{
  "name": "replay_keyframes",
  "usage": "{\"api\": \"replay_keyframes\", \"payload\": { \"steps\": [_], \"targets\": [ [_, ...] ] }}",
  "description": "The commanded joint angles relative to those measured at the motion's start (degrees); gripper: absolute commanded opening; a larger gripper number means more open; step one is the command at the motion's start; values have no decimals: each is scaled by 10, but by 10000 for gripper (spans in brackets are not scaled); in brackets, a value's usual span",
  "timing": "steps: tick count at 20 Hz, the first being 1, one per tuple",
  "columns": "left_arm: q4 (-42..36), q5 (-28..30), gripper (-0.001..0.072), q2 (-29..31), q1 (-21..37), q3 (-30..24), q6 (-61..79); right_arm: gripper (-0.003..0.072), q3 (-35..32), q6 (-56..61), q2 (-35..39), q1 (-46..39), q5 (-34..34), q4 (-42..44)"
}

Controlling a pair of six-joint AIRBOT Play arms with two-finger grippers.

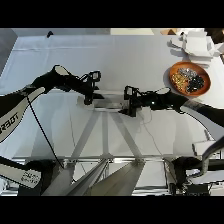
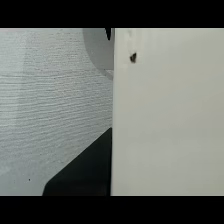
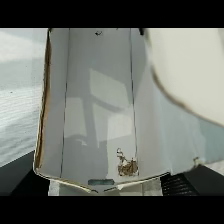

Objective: Fold the box and place the chain.

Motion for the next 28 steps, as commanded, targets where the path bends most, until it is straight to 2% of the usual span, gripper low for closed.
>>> {"api": "replay_keyframes", "payload": {
  "steps": [1, 12, 13, 15, 16, 28],
  "targets": [
    [0, 0, 11, 0, 0, 0, 0, 691, 1, 0, 0, 0, 2, 1],
    [0, 0, 11, 0, 0, 0, 0, 688, 1, 0, -1, 0, 13, 1],
    [0, 0, 11, 0, 0, 0, 0, 670, 1, 0, -1, 0, 13, 1],
    [0, 0, 11, 0, 0, 0, 0, 508, 1, 0, -1, 0, 13, 1],
    [0, 0, 11, 0, 0, 0, 0, 496, 1, 0, -1, 0, 13, 1],
    [0, 0, 11, 0, 0, 0, 0, 498, 1, 0, -1, 0, 12, 1]
  ]
}}
